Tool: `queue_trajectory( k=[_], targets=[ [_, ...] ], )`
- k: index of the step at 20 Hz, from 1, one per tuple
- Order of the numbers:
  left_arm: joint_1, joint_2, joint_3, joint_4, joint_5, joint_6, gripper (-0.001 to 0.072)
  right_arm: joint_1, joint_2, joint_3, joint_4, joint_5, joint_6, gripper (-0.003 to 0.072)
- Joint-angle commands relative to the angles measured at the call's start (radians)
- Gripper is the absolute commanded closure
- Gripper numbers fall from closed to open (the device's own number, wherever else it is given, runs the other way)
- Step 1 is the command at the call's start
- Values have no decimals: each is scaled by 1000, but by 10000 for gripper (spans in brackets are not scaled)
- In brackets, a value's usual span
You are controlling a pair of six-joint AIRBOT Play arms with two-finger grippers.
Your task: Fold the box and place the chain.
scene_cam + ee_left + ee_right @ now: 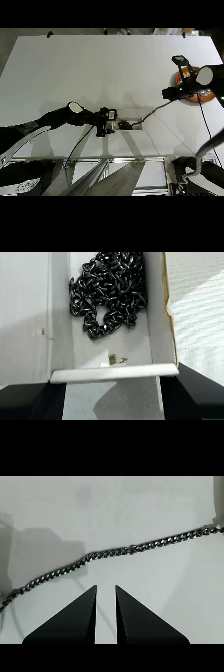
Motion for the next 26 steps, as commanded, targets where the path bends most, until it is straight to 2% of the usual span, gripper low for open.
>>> queue_trajectory(
  k=[1,3,7,10,12,13,15,17,19,20,22,24,26],
  targets=[
    [0,0,1,0,0,0,318,-8,-55,-18,12,-27,2,482],
    [0,0,1,0,0,1,318,-8,-72,-34,12,-35,2,397],
    [0,0,1,0,0,0,318,-8,-95,-78,19,-100,5,386],
    [0,0,1,0,0,0,318,-8,-122,-100,80,-137,5,380],
    [0,0,1,0,0,0,318,-8,-130,-108,108,-161,5,223],
    [0,0,1,0,0,0,318,-8,-130,-111,109,-174,5,207],
    [0,0,1,0,0,0,318,-8,-130,-115,107,-177,5,215],
    [0,0,1,0,0,0,318,-8,-130,-117,103,-178,28,259],
    [0,0,1,0,0,0,318,-8,-131,-124,95,-198,64,261],
    [0,0,1,0,0,0,318,-8,-132,-127,86,-204,78,302],
    [0,0,1,0,0,0,318,-8,-140,-127,76,-200,99,311],
    [0,0,1,0,0,0,318,-8,-158,-127,76,-195,109,358],
    [0,0,1,0,0,0,318,-8,-183,-127,76,-191,109,358]
  ],
)
